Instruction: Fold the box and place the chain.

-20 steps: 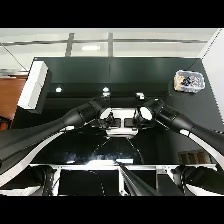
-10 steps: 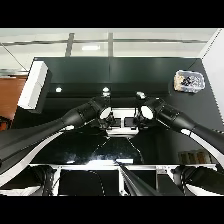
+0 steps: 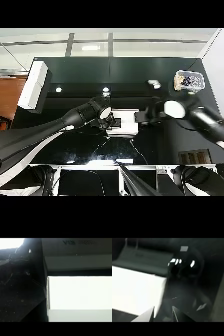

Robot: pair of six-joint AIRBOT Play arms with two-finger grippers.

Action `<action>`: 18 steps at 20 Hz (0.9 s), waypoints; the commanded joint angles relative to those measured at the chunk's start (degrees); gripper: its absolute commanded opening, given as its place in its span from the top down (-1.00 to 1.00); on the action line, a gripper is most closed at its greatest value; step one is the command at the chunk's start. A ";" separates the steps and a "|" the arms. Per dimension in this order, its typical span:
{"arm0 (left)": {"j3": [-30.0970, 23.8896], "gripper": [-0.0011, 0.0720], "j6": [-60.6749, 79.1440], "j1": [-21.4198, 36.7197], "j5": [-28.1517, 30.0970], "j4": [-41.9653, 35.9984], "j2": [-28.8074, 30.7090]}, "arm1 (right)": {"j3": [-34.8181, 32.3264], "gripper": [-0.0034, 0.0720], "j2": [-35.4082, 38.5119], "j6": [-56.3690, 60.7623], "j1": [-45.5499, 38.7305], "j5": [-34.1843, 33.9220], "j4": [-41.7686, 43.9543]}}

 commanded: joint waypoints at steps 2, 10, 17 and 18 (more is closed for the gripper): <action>0.04 0.89 0.04 0.02 0.00 0.00 0.00 | -0.09 0.19 8.28 -0.33 -8.02 3.74 -25.94; 0.04 0.89 0.04 0.02 0.02 0.00 0.00 | -7.23 -0.97 -1.75 1.49 -37.68 -30.16 -27.98; 0.04 0.89 0.04 0.02 0.00 -0.02 0.00 | 28.74 -0.95 -32.76 1.09 -48.30 -9.92 -7.93; 0.04 0.89 0.04 0.02 0.00 -0.02 0.00 | 34.45 -0.95 -37.03 1.09 -48.96 -4.48 -7.28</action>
